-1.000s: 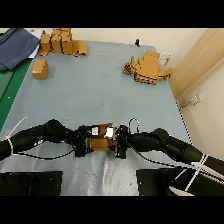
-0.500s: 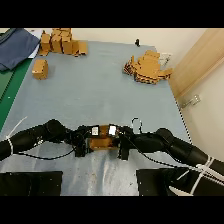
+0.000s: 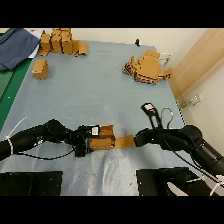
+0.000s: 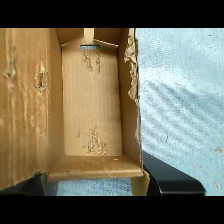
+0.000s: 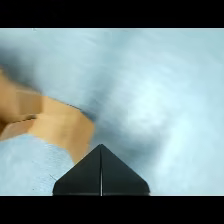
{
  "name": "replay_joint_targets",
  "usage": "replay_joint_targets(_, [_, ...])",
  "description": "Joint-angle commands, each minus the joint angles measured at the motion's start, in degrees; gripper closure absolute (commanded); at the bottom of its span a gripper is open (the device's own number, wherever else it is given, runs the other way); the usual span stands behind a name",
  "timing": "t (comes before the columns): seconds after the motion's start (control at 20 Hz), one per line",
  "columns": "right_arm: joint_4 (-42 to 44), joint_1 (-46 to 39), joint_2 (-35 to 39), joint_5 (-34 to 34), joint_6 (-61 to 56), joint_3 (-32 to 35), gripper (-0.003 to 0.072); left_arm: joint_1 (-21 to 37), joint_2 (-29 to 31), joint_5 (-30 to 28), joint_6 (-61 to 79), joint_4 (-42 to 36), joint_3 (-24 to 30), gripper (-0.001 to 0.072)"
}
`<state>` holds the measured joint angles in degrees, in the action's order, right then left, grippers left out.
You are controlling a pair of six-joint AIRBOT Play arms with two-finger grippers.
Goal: Fold the box.
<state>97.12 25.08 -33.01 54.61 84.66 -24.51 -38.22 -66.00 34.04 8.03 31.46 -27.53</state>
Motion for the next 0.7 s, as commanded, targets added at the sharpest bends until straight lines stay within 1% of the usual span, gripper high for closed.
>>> replay_joint_targets(0.0, [7.2, -12.1, -0.8, 5.5, -4.9, 1.2, 0.0686, 0.0, 0.0, 0.0, 0.1, 0.0, 0.0, 0.0354])
replay_joint_targets(0.1, [14.2, -15.0, -4.8, 3.8, 1.1, 2.1, 0.0685, 0.0, 0.0, 0.0, 0.1, 0.0, 0.0, 0.0354])
replay_joint_targets(0.2, [20.0, -14.9, -9.2, 1.5, 5.7, 2.4, 0.0686, 0.0, 0.0, 0.0, 0.1, 0.0, 0.0, 0.0354])
replay_joint_targets(0.4, [30.5, -12.6, -17.6, -0.5, 12.6, 2.4, 0.0686, 0.0, 0.0, 0.0, 0.1, 0.0, 0.0, 0.0355])
replay_joint_targets(0.5, [34.3, -10.4, -19.1, -1.1, 14.1, 2.4, 0.0685, 0.0, 0.0, 0.0, 0.1, 0.0, 0.0, 0.0354])
replay_joint_targets(0.65, [35.9, -7.2, -19.2, -1.2, 14.4, 2.3, 0.0686, 0.0, 0.0, 0.0, 0.1, 0.0, 0.0, 0.0354])
